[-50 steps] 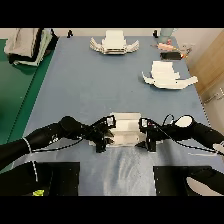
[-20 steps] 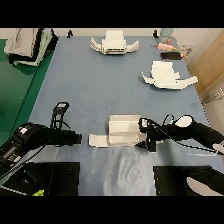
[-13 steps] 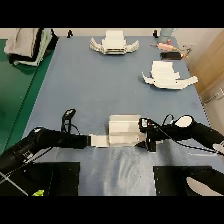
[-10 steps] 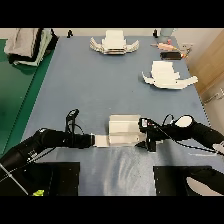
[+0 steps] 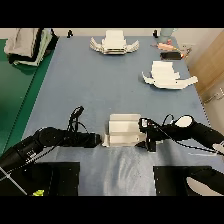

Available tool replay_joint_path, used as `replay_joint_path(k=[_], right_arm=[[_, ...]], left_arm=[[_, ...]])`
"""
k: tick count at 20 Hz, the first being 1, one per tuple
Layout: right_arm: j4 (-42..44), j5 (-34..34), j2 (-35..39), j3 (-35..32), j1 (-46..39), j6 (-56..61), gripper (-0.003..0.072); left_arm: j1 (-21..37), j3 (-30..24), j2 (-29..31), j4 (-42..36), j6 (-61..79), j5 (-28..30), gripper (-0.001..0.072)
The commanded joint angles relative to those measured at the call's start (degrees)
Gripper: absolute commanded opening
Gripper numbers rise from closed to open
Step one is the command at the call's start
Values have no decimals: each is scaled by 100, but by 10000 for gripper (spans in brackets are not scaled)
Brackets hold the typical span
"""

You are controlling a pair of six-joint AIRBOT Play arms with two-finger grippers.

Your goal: Fold the box.

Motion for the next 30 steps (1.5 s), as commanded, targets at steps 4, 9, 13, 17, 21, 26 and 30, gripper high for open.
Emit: replay_joint_path(k=[4, 9, 13, 17, 21, 26, 30], right_arm=[[0, 2, 4, 7, -2, 0, 493], [0, 2, 4, 7, -2, 0, 493], [0, 2, 4, 7, -2, 0, 493], [0, 2, 4, 7, -2, 0, 493], [0, 2, 4, 7, -2, 0, 493], [0, 2, 4, 7, -2, -2, 493], [0, 2, 4, 7, -2, 0, 493]], left_arm=[[-4, 24, 81, -101, 13, 9, 342], [-7, 22, 72, -658, 514, 24, 371], [-7, 24, -166, -1176, 861, 227, 371], [-17, 24, -518, -1725, 1390, 162, 371], [-9, 22, -756, -2398, 2057, 273, 369], [-4, 35, -997, -2358, 2009, 492, 369], [-258, 385, -1207, -1338, 1067, 452, 359]])
